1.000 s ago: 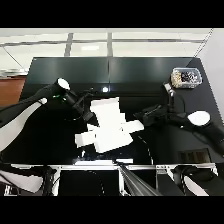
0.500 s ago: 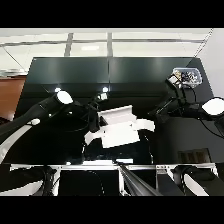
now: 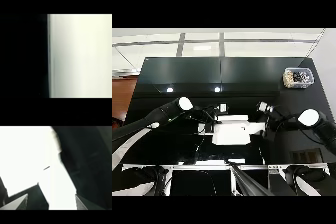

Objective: Fold the box and place the chain.

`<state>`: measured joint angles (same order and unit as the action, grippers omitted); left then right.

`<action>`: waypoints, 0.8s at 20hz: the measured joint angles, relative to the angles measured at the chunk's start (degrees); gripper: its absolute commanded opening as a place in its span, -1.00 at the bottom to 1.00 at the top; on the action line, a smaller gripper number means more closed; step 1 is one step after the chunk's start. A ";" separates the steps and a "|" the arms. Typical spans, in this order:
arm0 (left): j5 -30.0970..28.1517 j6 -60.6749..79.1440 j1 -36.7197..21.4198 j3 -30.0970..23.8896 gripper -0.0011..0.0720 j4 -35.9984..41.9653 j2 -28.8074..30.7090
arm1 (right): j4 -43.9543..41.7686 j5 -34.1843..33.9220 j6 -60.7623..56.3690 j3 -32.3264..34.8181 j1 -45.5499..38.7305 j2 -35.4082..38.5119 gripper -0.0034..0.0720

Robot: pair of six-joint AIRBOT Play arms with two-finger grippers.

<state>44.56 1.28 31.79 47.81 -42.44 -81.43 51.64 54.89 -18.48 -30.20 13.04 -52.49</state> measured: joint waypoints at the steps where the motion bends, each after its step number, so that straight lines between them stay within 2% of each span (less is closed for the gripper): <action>1: -0.09 0.15 0.04 -0.02 -0.90 -0.22 -0.07 | 1.18 -0.02 0.76 0.72 0.85 -0.02 0.87; 6: -0.46 0.50 0.15 0.00 -0.90 -0.83 -0.83 | 3.63 -1.77 3.80 4.66 5.92 -0.24 0.87; 16: 0.42 0.66 0.15 0.00 -0.90 -0.85 -2.10 | -1.33 -15.28 5.16 8.17 17.40 -0.57 0.87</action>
<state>44.97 1.93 31.94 47.81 -43.29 -83.53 50.30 39.62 -13.32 -22.02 30.44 -53.06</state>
